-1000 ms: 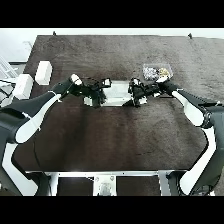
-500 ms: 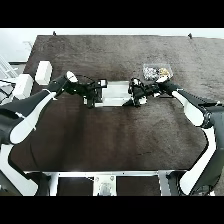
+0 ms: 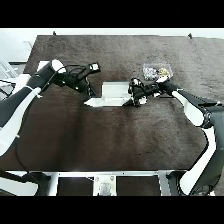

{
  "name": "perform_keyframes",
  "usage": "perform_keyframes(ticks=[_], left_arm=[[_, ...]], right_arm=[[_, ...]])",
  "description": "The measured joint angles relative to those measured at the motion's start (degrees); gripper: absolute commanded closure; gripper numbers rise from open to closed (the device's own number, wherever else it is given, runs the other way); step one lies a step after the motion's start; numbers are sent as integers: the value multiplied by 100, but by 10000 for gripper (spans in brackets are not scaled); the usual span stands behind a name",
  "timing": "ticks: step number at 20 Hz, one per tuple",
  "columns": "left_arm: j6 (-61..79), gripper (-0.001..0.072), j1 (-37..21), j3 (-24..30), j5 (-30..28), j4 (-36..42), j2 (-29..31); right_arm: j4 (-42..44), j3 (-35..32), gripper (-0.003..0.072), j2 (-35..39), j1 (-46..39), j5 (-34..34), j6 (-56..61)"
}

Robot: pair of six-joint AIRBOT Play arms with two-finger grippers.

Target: Fold the box and place the chain.

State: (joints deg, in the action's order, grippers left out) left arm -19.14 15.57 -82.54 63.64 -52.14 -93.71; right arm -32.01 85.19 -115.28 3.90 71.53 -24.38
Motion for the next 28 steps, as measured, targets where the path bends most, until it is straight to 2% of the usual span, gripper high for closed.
perform_keyframes(ticks=[3,7,11,18,28], left_arm=[[-866,691,-273,131,-24,-48,271],[-1657,690,-979,422,13,428,522],[-2188,690,-1388,929,-149,614,590],[-2544,689,-1550,1919,-896,750,544],[-2428,689,-1556,2098,-1032,1788,-26]], right_arm=[[0,0,208,0,0,0,0],[0,0,208,0,0,0,-2],[0,0,208,0,0,0,-4],[0,0,208,0,0,2,-4],[-2,0,208,0,0,2,-4]])
